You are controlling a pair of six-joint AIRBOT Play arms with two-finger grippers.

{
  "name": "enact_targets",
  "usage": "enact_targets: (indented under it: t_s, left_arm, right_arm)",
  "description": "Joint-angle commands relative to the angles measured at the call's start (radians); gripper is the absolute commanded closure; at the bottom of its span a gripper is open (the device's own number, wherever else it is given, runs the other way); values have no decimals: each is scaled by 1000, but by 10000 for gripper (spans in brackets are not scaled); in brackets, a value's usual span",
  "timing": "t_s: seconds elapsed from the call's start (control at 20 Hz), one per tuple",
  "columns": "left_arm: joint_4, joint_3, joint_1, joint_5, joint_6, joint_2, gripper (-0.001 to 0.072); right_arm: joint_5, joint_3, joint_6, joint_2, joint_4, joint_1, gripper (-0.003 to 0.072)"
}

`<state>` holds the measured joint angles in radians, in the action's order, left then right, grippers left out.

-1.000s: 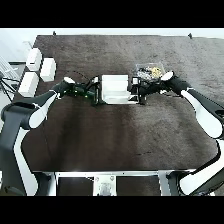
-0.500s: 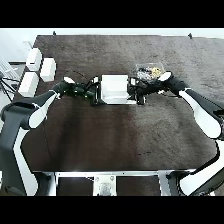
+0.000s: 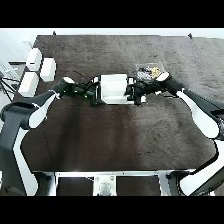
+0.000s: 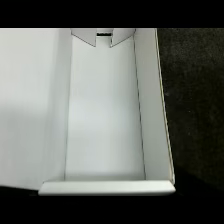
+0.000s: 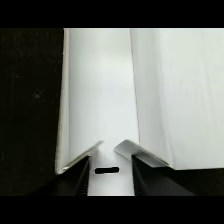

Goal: Fold the box and place the chain.

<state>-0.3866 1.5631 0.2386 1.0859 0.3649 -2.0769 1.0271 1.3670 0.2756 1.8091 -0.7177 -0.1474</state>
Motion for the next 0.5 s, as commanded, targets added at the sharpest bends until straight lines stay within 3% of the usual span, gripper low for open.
enact_targets:
  t_s: [0.0, 0.1, 0.45]
  left_arm:
    - [2, 0, 1, -1, -2, -1, 353]
    - [2, 0, 1, -1, -2, -1, 353]
    - [2, 0, 1, -1, -2, -1, 353]
  right_arm:
    - [2, 0, -1, 12, 31, -6, 288]
    - [2, 0, -1, 14, 31, -10, 250]
    - [5, 0, 52, 14, 38, -37, 250]
